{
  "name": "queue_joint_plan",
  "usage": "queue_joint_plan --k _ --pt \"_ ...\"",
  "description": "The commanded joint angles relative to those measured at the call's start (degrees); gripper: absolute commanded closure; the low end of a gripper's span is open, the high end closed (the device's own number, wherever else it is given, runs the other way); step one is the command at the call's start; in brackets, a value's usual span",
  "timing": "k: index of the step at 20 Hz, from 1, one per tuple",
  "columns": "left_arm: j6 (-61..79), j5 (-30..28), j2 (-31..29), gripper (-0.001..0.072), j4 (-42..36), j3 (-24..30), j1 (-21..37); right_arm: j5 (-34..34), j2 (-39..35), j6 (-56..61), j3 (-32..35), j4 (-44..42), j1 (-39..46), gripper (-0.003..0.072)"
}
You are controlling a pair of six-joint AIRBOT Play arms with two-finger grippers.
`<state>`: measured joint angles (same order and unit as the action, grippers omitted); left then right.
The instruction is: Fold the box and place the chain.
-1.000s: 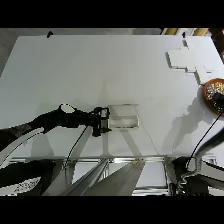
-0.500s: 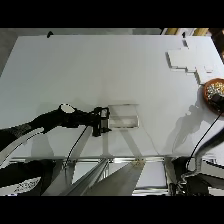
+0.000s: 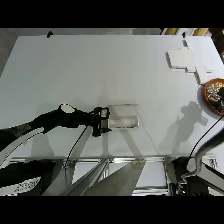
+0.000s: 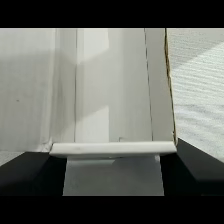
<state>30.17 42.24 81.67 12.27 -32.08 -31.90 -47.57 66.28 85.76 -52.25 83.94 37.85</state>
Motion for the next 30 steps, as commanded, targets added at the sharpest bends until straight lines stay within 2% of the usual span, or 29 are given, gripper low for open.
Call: queue_joint_plan --k 1,7,14,17,19,24,30 --pt "0.0 0.0 0.0 0.064 0.0 0.0 0.0 -4.3 -7.8 -5.4 0.0 -9.8 -4.0 0.067" --pt "0.0 0.0 0.0 0.064 0.0 0.0 0.0 -16.6 -16.7 -7.0 0.0 -9.2 -20.0 0.067" --pt "0.0 0.0 0.0 0.064 0.0 0.0 0.0 -26.3 -25.6 -6.9 0.0 -9.7 -38.5 0.067" --pt "0.0 0.0 0.0 0.064 0.0 0.0 0.0 -29.2 -28.0 -6.8 0.0 -14.9 -47.4 0.0669" --pt "0.0 0.0 0.0 0.064 0.0 0.0 0.0 -29.0 -28.2 -7.0 0.0 -18.3 -53.4 0.0669" --pt "0.0 0.0 0.0 0.064 0.0 0.0 0.0 -21.6 -27.7 -7.0 0.8 -19.1 -67.1 0.0669" --pt "0.0 0.0 0.0 0.064 0.0 0.0 0.0 -14.1 -22.2 -6.8 3.3 -18.1 -75.0 0.0669"
